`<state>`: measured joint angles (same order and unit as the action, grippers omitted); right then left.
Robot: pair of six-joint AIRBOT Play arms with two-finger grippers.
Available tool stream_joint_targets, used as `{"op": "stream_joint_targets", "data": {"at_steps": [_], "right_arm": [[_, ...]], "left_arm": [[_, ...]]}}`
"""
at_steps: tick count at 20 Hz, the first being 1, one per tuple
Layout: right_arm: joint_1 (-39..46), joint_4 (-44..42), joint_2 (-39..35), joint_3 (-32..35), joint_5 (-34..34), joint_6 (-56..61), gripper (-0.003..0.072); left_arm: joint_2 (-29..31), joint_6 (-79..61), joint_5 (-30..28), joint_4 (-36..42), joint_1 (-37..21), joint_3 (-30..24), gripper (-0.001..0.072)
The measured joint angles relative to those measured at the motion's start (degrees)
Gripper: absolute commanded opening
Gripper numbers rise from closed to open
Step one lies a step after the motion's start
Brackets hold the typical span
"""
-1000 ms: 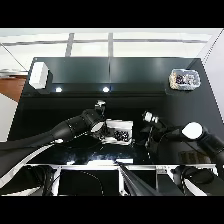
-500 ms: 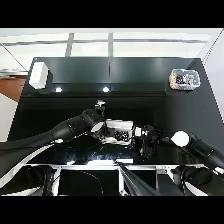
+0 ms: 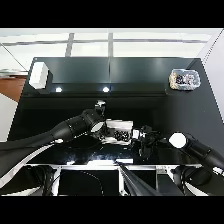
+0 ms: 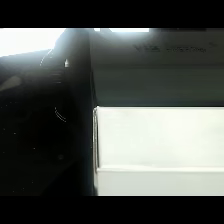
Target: Fold the box and place the chain.
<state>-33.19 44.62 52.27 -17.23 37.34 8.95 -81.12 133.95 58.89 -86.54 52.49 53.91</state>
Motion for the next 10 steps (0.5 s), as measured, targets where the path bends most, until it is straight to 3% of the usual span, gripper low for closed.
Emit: {"op": "stream_joint_targets", "data": {"at_steps": [10], "right_arm": [[-0.11, 0.20, 1.92, 0.00, -0.39, -0.02, 0.0595]], "left_arm": [[0.00, 0.00, 0.02, -0.02, 0.00, 0.00, 0.0035]]}}
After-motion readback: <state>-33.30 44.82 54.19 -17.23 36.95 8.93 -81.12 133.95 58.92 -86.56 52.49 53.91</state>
